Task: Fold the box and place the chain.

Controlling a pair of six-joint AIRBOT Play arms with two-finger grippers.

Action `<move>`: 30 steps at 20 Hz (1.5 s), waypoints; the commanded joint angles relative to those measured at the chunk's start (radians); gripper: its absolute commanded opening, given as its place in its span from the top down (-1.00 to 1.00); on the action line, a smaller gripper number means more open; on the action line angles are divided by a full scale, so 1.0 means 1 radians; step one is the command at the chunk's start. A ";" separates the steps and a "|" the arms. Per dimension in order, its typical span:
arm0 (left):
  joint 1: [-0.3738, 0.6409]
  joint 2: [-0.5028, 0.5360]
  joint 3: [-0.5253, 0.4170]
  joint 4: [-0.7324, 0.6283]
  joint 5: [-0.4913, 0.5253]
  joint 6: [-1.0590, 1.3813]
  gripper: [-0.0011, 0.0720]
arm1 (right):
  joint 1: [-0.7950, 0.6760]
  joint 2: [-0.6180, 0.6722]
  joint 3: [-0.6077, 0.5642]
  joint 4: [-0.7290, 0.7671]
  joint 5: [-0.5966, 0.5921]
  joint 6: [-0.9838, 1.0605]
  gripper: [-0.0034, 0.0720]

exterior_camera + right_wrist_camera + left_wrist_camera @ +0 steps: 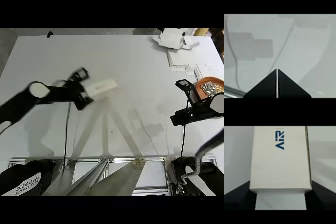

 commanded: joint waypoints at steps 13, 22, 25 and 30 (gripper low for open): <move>0.760 0.068 0.000 0.410 -0.138 -0.766 0.00 | -0.001 0.001 0.001 0.000 -0.002 0.000 0.88; 0.755 0.053 0.000 0.412 -0.296 -0.809 -0.82 | 0.000 0.001 0.002 0.000 -0.002 0.000 0.88; 0.749 0.071 0.000 0.415 -0.301 -0.809 -0.82 | -0.001 0.001 0.002 0.000 -0.002 0.000 0.88; 0.677 0.218 0.000 0.450 -0.299 -0.806 -0.82 | -0.001 0.001 0.002 0.000 -0.002 0.000 0.88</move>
